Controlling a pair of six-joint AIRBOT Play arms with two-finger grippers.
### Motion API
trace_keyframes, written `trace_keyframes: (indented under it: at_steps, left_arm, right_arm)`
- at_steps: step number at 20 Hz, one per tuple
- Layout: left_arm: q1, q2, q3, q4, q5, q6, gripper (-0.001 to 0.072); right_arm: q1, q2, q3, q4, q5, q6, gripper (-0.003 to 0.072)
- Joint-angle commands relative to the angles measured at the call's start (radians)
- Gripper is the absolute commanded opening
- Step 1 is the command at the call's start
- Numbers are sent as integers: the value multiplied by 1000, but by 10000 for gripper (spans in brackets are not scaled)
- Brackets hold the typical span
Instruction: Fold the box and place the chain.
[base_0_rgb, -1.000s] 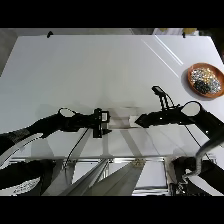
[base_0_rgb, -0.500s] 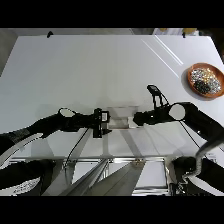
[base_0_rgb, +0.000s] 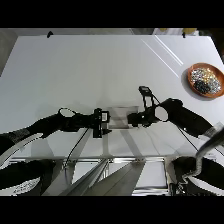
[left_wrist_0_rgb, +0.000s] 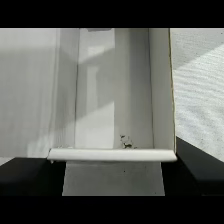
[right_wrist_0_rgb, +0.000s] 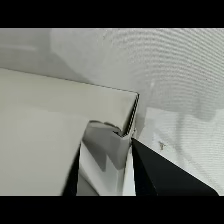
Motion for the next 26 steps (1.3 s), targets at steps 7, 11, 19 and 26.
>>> trace_keyframes:
  at_steps: [7, 11, 19, 26]
  left_arm:
    - [0, 0, 0, 0, 0, 0, 210]
    - [0, 0, 0, 0, 0, 0, 210]
    - [0, 0, 0, 0, 0, 0, 210]
    - [0, 0, 0, 0, 0, 0, 210]
  right_arm:
    - [112, -120, 92, -180, 115, 203, 303]
    - [114, -120, 93, -194, 111, 224, 148]
    - [114, -117, 93, -207, 92, 224, 181]
    - [111, -101, 92, -270, 96, 289, 215]
